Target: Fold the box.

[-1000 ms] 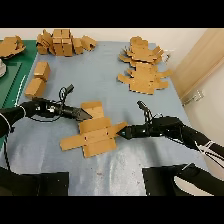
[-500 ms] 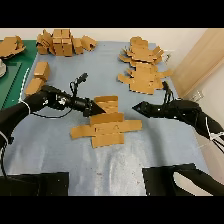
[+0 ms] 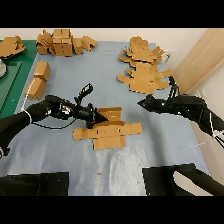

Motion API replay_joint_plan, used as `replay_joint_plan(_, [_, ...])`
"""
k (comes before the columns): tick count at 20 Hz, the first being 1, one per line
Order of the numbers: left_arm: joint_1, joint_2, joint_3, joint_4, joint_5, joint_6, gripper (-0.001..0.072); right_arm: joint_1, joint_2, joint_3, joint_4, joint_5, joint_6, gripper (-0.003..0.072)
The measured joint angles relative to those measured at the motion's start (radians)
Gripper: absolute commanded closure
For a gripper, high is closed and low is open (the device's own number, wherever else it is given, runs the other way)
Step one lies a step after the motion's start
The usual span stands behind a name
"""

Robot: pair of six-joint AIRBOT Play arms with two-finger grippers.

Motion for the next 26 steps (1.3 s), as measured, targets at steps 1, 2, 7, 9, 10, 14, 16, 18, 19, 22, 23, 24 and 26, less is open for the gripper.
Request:
replay_joint_plan(1, [0.0,0.003,-0.014,-0.002,0.007,0.021,0.0698,0.0,0.0,0.001,0.0,0.001,0.0,0.0683])
replay_joint_plan(2, [0.0,0.004,-0.024,-0.005,0.013,0.039,0.0697,0.0,0.0,0.001,0.0,0.0,0.001,0.0683])
replay_joint_plan(7, [0.002,-0.008,-0.047,-0.013,0.025,0.095,0.0698,0.027,0.0,0.001,0.001,0.003,0.004,0.0684])
replay_joint_plan(9, [0.002,-0.011,-0.058,-0.027,0.021,0.124,0.0698,0.039,0.0,0.001,0.001,0.005,0.004,0.0684])
replay_joint_plan(10, [0.002,-0.012,-0.066,-0.043,0.016,0.143,0.0698,0.041,0.0,0.001,0.001,0.006,0.004,0.0683])
replay_joint_plan(14, [0.003,-0.014,-0.092,-0.092,0.006,0.207,0.0698,0.048,-0.002,0.001,0.001,0.009,0.004,0.0683])
replay_joint_plan(16, [0.003,-0.014,-0.097,-0.103,0.001,0.222,0.0698,0.048,-0.002,0.0,0.001,0.013,0.004,0.0683])
replay_joint_plan(18, [0.003,-0.014,-0.098,-0.102,0.0,0.227,0.0697,0.049,-0.002,0.0,0.001,0.017,0.004,0.0683])
replay_joint_plan(19, [0.003,-0.014,-0.097,-0.098,0.002,0.227,0.0698,0.05,-0.002,0.0,0.001,0.018,0.004,0.0684])
replay_joint_plan(22, [-0.005,-0.012,-0.089,-0.073,0.017,0.225,0.0698,0.051,-0.002,0.0,0.001,0.027,0.004,0.0684])
replay_joint_plan(23, [-0.011,-0.01,-0.086,-0.063,0.025,0.223,0.0698,0.051,-0.002,0.0,0.001,0.027,0.004,0.0683])
replay_joint_plan(24, [-0.019,-0.008,-0.085,-0.056,0.033,0.223,0.0698,0.051,-0.002,0.0,0.001,0.029,0.004,0.0683])
replay_joint_plan(26, [-0.032,-0.003,-0.084,-0.048,0.055,0.233,0.0698,0.051,-0.002,0.0,0.001,0.033,0.004,0.0684])
